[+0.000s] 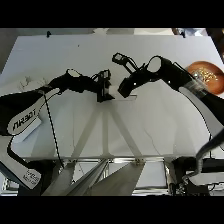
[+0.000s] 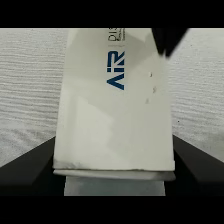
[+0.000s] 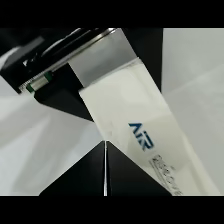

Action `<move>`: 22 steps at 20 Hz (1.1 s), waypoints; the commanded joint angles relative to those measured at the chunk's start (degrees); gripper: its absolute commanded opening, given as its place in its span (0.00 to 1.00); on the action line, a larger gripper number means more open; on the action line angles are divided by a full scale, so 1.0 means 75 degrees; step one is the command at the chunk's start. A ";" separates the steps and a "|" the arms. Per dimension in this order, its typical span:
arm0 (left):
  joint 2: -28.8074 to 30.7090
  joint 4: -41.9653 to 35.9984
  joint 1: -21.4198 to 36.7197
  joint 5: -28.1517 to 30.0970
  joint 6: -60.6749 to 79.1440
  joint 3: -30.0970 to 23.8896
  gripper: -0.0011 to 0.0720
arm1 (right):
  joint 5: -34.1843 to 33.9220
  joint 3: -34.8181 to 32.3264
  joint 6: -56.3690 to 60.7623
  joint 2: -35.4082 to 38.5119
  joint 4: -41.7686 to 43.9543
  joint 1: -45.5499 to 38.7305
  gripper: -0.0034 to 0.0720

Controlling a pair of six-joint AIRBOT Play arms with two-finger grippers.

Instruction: Fold the box and place the chain.

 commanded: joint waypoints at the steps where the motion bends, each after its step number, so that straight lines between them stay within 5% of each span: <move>1: 0.0003 0.0003 0.0000 0.0006 0.0000 0.0003 0.40 | -0.0029 0.0003 0.0618 -0.0393 0.0705 0.0114 0.07; 8: 0.0003 0.0003 0.0000 0.0006 0.0000 0.0003 0.40 | -0.0017 0.0003 0.1139 -0.0685 -0.0157 0.0227 0.07; 14: 0.0003 0.0003 0.0000 0.0003 0.0000 0.0003 0.40 | -0.0032 0.0003 0.1052 -0.0367 0.0224 0.0166 0.07; 22: 0.0003 0.0003 0.0000 0.0003 0.0003 0.0003 0.40 | -0.1699 -0.0501 0.0119 -0.0128 0.3529 -0.0189 0.07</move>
